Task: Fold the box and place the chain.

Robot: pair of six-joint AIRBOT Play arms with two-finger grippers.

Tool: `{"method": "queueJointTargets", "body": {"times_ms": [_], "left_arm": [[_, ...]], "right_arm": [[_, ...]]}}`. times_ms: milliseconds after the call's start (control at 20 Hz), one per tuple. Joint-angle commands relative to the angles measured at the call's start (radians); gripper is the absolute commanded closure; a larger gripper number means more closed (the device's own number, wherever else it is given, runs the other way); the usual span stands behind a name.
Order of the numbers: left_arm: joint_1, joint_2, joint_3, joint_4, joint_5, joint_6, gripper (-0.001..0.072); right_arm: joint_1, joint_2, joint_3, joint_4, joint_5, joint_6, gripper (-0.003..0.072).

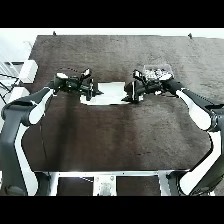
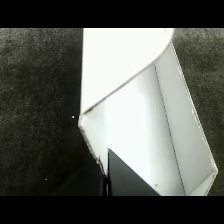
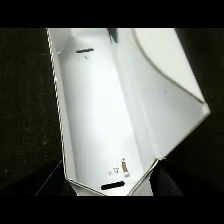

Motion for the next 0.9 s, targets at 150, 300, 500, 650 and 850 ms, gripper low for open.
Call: {"method": "queueJointTargets", "body": {"times_ms": [150,300,500,650,850], "left_arm": [[0.0,-0.001,0.0,0.0,0.001,0.0,0.069],[0.0,-0.001,0.0,0.0,0.001,0.0,0.069],[0.0,-0.001,0.0,0.0,0.001,0.0,0.069],[0.0,-0.001,0.0,0.0,0.0,0.0,0.069],[0.0,-0.001,0.0,0.0,0.0,0.0,0.069]], "right_arm": [[0.027,-0.035,0.037,-0.065,0.033,-0.008,0.0071],[0.032,-0.06,0.066,-0.072,0.028,-0.005,0.0071],[0.034,-0.077,0.089,-0.073,0.011,-0.005,0.0071],[0.042,-0.082,0.093,-0.073,0.003,-0.008,0.0071],[0.062,-0.093,0.117,-0.122,0.0,-0.007,0.0071]]}}
